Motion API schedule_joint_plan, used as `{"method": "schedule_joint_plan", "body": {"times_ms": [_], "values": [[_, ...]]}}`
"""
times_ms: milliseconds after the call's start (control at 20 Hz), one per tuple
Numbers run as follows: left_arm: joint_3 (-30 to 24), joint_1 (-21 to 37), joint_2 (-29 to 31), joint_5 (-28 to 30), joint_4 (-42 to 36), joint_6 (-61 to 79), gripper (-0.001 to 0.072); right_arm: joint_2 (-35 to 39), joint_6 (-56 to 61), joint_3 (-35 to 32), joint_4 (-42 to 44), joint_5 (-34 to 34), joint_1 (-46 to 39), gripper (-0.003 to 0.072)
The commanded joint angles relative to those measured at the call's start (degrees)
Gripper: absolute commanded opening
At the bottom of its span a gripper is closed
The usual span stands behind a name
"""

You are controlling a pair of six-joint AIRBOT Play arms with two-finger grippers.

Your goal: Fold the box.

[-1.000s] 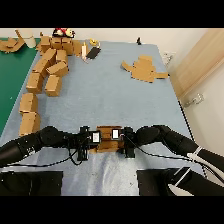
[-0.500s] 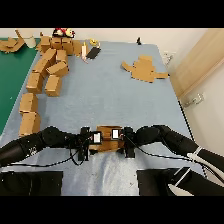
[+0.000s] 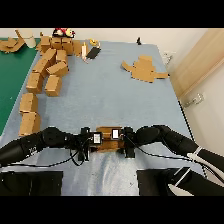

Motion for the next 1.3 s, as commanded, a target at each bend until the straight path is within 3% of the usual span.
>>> {"method": "schedule_joint_plan", "body": {"times_ms": [0, 200, 300, 550, 750, 1050, 1250], "values": [[0.0, 0.2, 1.4, 0.2, 5.1, -6.5, 0.0010, 0.0, 0.0, 0.0, 0.0, 0.0, 0.0, 0.0473], [0.0, 3.9, 7.6, -1.3, 12.3, -21.4, 0.0011, 0.0, 0.0, 0.0, 0.0, 0.0, 0.0, 0.0473], [0.0, 7.1, 12.0, -6.3, 16.2, -29.7, 0.0011, 0.0, 0.0, 0.0, 0.0, 0.0, 0.0, 0.0473], [-0.3, 19.5, 25.7, -22.1, 35.8, -79.3, 0.0010, 0.0, 0.0, 0.0, 0.0, 0.0, 0.0, 0.0473], [-3.2, 30.1, 26.8, -31.4, 28.0, -87.6, 0.0010, 0.0, 0.0, 0.0, 0.0, 0.0, 0.0, 0.0473], [-8.2, 29.2, 19.4, -25.9, 12.1, -81.6, 0.0010, 0.0, 0.0, 0.0, 0.0, 0.0, 0.0, 0.0473], [-8.4, 25.6, 14.2, -20.4, 9.7, -81.4, 0.0010, 0.0, 0.0, 0.0, 0.0, 0.0, 0.0, 0.0473]]}}
